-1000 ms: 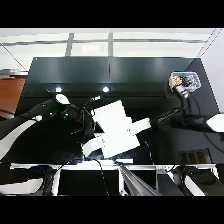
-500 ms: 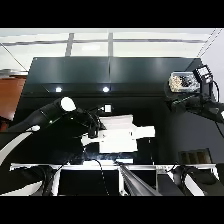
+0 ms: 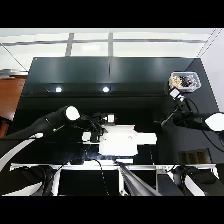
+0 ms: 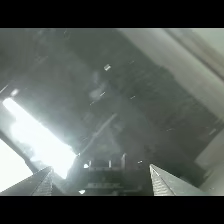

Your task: Fold the box and place the chain.

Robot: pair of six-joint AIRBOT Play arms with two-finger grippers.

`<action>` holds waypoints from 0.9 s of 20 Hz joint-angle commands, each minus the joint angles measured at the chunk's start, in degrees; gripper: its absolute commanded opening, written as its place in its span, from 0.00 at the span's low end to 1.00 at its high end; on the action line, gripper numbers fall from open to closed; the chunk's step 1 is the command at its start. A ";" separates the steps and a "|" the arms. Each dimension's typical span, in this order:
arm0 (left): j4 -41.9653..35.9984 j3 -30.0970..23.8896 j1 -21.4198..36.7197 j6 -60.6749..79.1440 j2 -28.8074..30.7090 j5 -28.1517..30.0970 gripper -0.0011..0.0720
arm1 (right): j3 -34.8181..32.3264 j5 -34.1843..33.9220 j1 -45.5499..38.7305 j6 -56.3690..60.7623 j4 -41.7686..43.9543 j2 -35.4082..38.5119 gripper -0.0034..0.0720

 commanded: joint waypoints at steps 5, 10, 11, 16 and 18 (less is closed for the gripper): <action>0.02 -0.83 -3.41 0.09 -0.72 2.25 0.05 | -4.44 3.08 0.35 -10.67 2.08 -0.11 0.96; 0.11 -0.13 -3.28 -1.29 -0.87 1.03 0.06 | -6.05 3.43 0.37 -13.44 2.45 -0.13 0.96; 0.11 0.24 -3.28 -1.40 -0.90 0.74 0.06 | -6.08 3.45 0.44 -13.42 2.45 -0.15 0.96; 4.61 1.38 -3.23 -7.93 -1.18 0.79 0.06 | -6.08 3.39 7.41 -13.46 2.38 -0.15 0.96; 4.57 1.40 -3.06 -9.07 -1.44 0.72 0.06 | -6.08 2.60 10.62 -13.46 1.95 -0.15 0.96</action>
